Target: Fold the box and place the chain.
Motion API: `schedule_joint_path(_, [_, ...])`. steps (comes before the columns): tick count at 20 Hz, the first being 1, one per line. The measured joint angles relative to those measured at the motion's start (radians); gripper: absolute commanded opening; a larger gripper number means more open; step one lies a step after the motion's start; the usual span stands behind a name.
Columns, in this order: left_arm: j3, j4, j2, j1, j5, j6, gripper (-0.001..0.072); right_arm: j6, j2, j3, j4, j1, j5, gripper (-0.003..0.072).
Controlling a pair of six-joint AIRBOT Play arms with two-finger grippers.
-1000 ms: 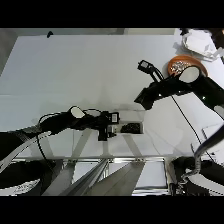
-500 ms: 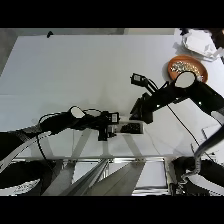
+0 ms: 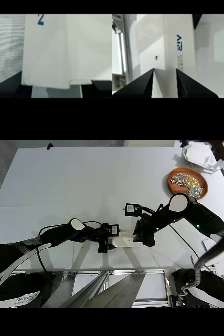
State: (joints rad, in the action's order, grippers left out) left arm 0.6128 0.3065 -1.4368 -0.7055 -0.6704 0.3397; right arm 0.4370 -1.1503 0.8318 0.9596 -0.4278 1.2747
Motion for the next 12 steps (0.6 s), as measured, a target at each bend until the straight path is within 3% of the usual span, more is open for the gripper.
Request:
schedule_joint_path(2, [0.0,0.0,0.0,0.0,0.0,0.0,0.0272,0.0,0.006,-0.008,0.029,-0.004,-0.014,0.0319])
schedule_joint_path(5, [0.0,0.0,0.0,0.0,0.0,0.0,0.0272,0.005,0.012,-0.016,0.061,-0.008,-0.027,0.0251])
schedule_joint_path(12, [0.0,0.0,0.0,0.0,0.0,0.0,0.0272,0.031,0.015,-0.02,0.084,-0.012,-0.056,0.025])
